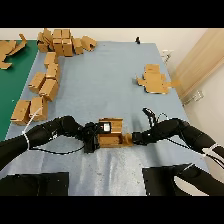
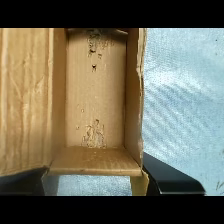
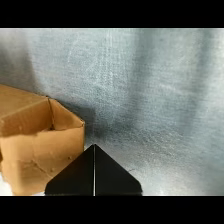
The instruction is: Fold the box.
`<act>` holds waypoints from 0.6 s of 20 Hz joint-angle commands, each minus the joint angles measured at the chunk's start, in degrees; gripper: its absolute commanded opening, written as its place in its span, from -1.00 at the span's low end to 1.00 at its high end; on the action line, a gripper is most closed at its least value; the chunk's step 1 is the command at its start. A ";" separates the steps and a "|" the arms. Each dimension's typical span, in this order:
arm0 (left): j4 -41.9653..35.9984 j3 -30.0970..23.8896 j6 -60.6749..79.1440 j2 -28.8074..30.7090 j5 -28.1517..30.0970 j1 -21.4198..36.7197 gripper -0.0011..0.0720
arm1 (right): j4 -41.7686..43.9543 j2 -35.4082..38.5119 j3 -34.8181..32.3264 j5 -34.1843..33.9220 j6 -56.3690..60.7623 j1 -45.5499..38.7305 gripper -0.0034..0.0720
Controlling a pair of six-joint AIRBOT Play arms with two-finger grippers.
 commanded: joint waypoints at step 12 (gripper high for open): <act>-0.02 0.07 0.02 -0.02 0.00 0.00 0.47 | 5.57 6.08 2.19 -1.14 -2.84 0.02 -0.48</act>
